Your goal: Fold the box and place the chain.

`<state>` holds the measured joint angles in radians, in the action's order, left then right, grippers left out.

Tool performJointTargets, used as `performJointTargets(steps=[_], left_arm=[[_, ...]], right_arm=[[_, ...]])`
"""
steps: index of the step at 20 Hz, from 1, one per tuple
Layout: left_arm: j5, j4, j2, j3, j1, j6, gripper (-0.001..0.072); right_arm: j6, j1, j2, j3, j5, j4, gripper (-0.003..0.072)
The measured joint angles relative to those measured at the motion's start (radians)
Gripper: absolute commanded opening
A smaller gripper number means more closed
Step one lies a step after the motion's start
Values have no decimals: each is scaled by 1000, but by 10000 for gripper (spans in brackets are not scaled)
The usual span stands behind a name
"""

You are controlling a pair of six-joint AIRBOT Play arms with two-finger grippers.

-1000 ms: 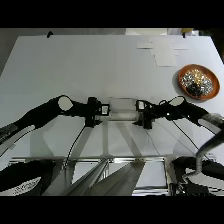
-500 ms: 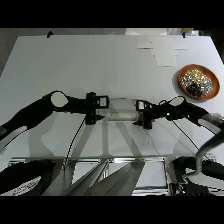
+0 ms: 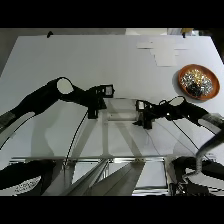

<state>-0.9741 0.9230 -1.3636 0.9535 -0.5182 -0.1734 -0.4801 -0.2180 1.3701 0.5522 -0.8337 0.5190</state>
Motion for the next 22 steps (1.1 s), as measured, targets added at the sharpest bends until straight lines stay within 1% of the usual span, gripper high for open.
performJointTargets(steps=[4, 5, 6, 7, 8, 9, 10, 13, 16, 17, 20, 22], left_arm=[[-47, 40, -37, 8, 19, 14, 16], [-50, 43, -47, 8, 21, 29, 71], [-53, 45, -55, 9, 23, 52, 173], [-58, 50, -60, 9, 24, 77, 227], [-61, 53, -64, 8, 25, 104, 308], [-63, 56, -68, 7, 26, 131, 361], [-64, 58, -70, 6, 26, 153, 396], [-60, 62, -74, 5, 26, 194, 422], [-53, 64, -75, -2, 26, 225, 479], [-49, 64, -75, -8, 26, 232, 518], [-25, 60, -76, -23, 25, 246, 541], [-3, 49, -76, -28, 20, 250, 639]], right_arm=[[0, 0, 0, 0, 0, 0, 297], [0, 0, 0, 0, 0, 0, 297], [0, 0, 0, 0, 0, 0, 297], [0, 0, 0, 0, 0, 0, 297], [0, 0, 0, 0, 0, 0, 297], [0, 0, 0, 0, 0, 0, 297], [0, 0, 0, 0, 0, 0, 297], [0, 0, 0, 0, 0, 0, 297], [0, 0, 0, 0, 0, 0, 297], [0, 0, 0, 0, 0, 0, 297], [0, 0, 0, 0, 0, 0, 297], [0, 0, 0, 0, 0, 0, 297]])
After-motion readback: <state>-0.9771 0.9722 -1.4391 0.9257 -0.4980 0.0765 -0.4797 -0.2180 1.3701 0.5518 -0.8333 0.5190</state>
